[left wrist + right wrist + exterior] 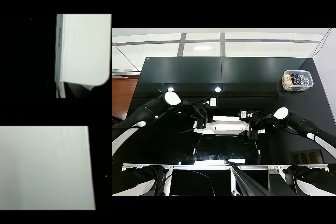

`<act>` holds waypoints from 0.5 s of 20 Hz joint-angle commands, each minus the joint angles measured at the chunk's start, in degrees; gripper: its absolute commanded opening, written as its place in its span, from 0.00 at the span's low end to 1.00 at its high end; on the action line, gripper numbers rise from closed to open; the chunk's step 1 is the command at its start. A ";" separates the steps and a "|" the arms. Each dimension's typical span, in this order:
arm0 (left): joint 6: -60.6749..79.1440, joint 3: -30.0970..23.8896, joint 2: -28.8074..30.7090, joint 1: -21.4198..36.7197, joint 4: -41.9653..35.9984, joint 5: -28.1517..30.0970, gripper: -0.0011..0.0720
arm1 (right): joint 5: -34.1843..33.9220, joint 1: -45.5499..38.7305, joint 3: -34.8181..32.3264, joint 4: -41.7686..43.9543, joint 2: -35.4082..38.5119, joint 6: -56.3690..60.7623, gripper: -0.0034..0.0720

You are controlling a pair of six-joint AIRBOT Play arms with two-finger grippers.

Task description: Fold the box and place the chain.

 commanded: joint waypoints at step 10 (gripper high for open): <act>-43.50 -1.77 11.10 2.21 1.64 -20.68 0.05 | 0.48 0.07 -0.02 -0.20 -0.02 -0.13 0.36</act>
